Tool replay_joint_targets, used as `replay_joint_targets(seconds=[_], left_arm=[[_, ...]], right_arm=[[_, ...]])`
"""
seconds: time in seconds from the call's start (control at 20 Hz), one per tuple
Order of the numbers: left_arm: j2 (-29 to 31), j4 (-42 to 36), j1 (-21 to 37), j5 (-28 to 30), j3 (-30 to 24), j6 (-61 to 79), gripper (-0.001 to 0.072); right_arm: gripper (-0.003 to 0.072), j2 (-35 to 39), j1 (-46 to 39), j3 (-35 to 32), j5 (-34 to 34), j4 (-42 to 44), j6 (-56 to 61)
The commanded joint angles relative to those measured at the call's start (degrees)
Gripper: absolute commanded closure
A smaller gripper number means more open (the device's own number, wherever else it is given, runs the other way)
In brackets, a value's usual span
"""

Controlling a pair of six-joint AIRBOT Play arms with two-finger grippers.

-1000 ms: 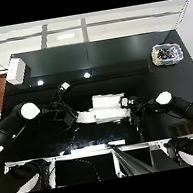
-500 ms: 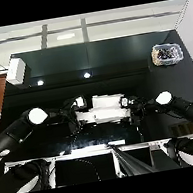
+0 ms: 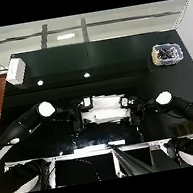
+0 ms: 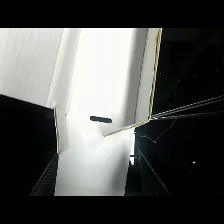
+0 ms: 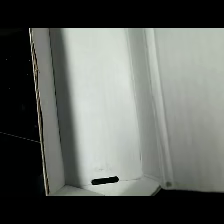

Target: Fold the box and place the chain.

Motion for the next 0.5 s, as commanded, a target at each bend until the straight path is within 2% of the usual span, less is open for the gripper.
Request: replay_joint_targets(seconds=[0.0, 0.05, 0.1, 0.15, 0.45], left_arm=[[-2.14, -1.53, -0.04, -1.09, 1.27, 0.70, 0.0250], [-2.38, -2.62, -0.04, -1.20, 1.27, 1.14, 0.0255], [-2.51, -4.15, -0.04, -1.42, 1.27, 1.40, 0.0378], [-2.49, -5.60, -0.04, -1.57, 1.27, 1.57, 0.0443], [-2.80, -10.45, -0.72, -1.18, 1.25, 2.64, 0.0450]], right_arm=[[0.0592, 0.00, 0.00, 0.00, 0.00, 0.02, 0.02], [0.0592, 0.00, 0.00, 0.00, 0.00, 0.02, 0.02], [0.0592, 0.00, 0.00, 0.00, 0.00, 0.02, 0.02], [0.0591, 0.00, 0.00, 0.00, 0.00, 0.02, 0.02], [0.0592, 0.00, 0.00, 0.00, 0.00, 0.02, 0.02]])
